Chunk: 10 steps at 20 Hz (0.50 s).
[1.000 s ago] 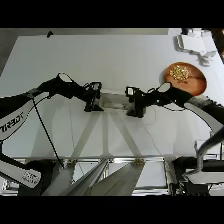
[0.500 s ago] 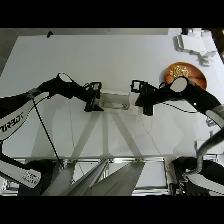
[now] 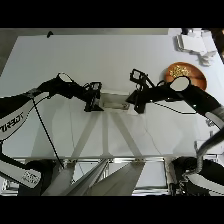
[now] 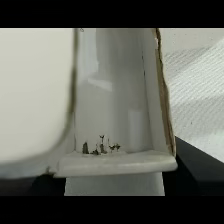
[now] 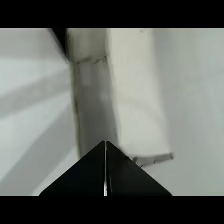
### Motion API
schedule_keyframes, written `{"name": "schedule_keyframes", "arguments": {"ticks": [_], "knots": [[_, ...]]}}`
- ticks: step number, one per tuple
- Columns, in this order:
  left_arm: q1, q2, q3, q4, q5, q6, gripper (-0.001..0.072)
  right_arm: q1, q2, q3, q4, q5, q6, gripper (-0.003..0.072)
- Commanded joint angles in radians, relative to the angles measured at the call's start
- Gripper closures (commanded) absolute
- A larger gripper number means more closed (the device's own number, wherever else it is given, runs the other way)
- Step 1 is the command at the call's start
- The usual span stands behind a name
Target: Fold the box and place the chain.
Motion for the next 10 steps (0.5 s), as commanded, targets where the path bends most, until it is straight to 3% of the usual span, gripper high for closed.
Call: {"name": "schedule_keyframes", "arguments": {"ticks": [1, 3, 5, 10], "knots": [[0.001, 0.001, 0.0, 0.0, 0.0, 0.0, 0.045, 0.009, -0.092, 0.001, 0.231, -0.253, 0.003, 0.0677], [0.001, 0.001, 0.0, 0.0, 0.0, 0.0, 0.045, 0.009, -0.135, 0.001, 0.332, -0.379, 0.003, 0.0679], [0.001, 0.001, 0.0, 0.0, 0.0, 0.0, 0.045, 0.008, -0.161, 0.001, 0.34, -0.464, 0.003, 0.068], [0.001, 0.001, 0.0, 0.0, 0.0, 0.0, 0.045, 0.004, -0.24, 0.001, 0.329, -0.442, 0.003, 0.068]]}}
